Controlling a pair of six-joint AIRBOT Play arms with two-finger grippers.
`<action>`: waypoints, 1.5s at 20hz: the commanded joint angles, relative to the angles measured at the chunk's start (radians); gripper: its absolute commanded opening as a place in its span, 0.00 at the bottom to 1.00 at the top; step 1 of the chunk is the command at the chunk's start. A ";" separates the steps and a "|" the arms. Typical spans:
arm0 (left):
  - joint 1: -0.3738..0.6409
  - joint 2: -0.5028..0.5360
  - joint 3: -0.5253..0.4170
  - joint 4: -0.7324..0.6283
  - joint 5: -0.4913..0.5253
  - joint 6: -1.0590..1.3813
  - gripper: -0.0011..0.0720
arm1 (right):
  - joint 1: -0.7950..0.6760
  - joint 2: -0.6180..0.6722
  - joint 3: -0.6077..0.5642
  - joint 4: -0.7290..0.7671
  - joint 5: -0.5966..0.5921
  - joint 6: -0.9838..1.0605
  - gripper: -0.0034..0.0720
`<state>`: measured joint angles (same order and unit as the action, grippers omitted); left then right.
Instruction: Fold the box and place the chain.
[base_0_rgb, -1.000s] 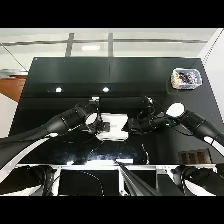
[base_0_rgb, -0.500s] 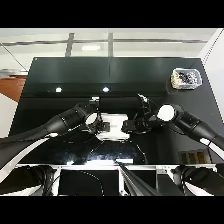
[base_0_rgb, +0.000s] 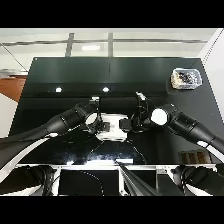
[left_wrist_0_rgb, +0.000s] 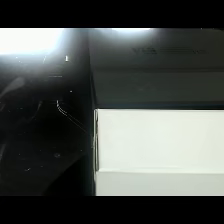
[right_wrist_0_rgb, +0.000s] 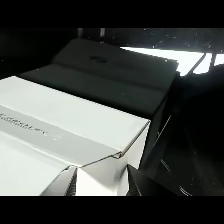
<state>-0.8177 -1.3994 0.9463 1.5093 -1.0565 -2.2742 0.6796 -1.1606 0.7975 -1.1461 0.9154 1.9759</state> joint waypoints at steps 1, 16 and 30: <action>0.000 0.000 0.001 0.000 0.001 0.000 0.05 | 0.023 -0.010 0.012 -0.042 0.000 0.053 0.52; 0.000 0.000 0.001 0.000 0.001 0.000 0.05 | 0.092 -0.157 0.127 -0.265 0.122 0.232 0.36; 0.000 0.000 0.001 0.000 0.001 0.000 0.05 | 0.135 -0.267 0.196 -0.311 0.215 0.324 0.36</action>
<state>-0.8177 -1.3994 0.9463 1.5089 -1.0561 -2.2745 0.8127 -1.4006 0.9741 -1.4528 1.0893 2.2902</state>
